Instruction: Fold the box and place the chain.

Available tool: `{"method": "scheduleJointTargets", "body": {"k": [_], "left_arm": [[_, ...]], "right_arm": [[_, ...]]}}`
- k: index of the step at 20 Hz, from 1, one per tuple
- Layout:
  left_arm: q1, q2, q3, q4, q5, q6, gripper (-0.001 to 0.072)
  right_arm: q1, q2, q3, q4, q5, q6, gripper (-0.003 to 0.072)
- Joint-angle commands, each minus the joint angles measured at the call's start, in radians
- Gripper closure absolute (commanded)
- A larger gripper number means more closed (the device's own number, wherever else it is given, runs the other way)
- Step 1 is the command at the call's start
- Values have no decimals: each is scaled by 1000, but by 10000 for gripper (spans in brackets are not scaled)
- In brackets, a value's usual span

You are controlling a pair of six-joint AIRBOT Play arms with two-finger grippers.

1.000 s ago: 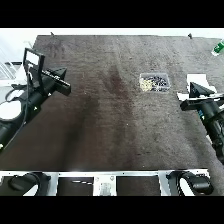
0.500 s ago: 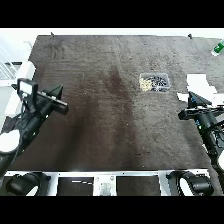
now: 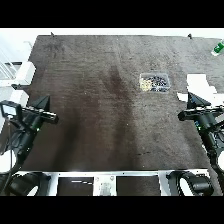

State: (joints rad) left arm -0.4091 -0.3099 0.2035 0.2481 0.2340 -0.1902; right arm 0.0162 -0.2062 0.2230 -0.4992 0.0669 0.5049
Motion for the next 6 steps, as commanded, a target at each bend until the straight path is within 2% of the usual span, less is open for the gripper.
{"method": "scheduleJointTargets", "body": {"k": [1, 3, 6], "left_arm": [[1, 22, -18, 2, 155, -3, 690], [1, 22, -18, 2, 198, -3, 689], [0, 22, -18, 2, 192, -3, 689]], "right_arm": [[0, 1, 0, 0, 0, 0, 672], [0, 1, 0, 0, 0, 0, 673], [0, 1, 0, 0, 0, 0, 673]]}}
